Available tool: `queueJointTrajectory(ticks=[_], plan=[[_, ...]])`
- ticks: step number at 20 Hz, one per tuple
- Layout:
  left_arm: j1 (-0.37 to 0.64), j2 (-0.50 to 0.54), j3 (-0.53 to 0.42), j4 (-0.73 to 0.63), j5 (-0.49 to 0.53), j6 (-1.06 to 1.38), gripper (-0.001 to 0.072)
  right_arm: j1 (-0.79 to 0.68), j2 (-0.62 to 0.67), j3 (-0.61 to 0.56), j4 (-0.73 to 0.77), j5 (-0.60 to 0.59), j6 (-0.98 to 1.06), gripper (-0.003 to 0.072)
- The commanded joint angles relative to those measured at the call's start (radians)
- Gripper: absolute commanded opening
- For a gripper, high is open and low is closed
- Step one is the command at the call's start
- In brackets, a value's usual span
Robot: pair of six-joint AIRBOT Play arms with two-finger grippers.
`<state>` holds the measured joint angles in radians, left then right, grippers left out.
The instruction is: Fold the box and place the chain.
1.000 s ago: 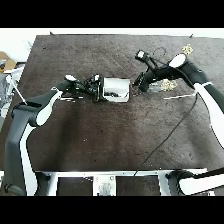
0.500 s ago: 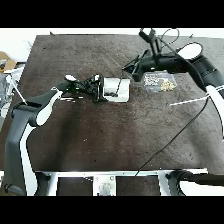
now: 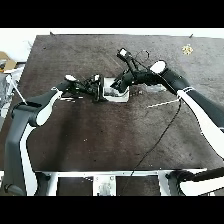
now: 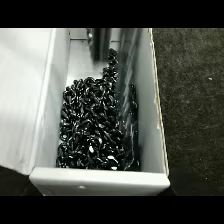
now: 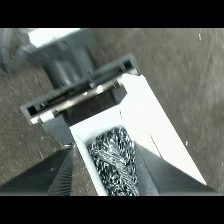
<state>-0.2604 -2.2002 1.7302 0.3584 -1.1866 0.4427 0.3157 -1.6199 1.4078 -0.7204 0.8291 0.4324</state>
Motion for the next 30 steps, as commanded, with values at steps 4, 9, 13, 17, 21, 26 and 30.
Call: queueJointTrajectory(ticks=[4, 9, 13, 17, 21, 26, 30], plan=[[0.000, 0.000, 0.000, 0.000, 0.000, 0.000, 0.0275, -0.186, 0.077, -0.032, -0.045, 0.151, 0.329, 0.0325], [0.000, 0.000, 0.000, 0.000, 0.000, 0.000, 0.0275, -0.272, 0.039, -0.071, -0.419, 0.147, 0.714, 0.0325], [0.000, 0.000, 0.000, 0.000, 0.000, 0.000, 0.0275, -0.219, -0.045, -0.033, -0.547, 0.108, 0.798, 0.0325], [0.000, 0.000, 0.000, 0.000, 0.000, 0.000, 0.0276, -0.192, -0.117, 0.031, -0.597, 0.106, 0.822, 0.0324], [0.000, 0.000, 0.000, 0.000, 0.000, 0.000, 0.0275, -0.185, -0.172, 0.073, -0.674, 0.105, 0.872, 0.0325], [0.000, 0.000, 0.000, 0.000, 0.000, 0.000, 0.0275, -0.185, -0.187, 0.076, -0.678, 0.050, 0.874, 0.0322], [0.000, 0.000, 0.000, 0.000, 0.000, 0.000, 0.0275, -0.182, -0.188, 0.075, -0.656, 0.046, 0.872, 0.0316]])
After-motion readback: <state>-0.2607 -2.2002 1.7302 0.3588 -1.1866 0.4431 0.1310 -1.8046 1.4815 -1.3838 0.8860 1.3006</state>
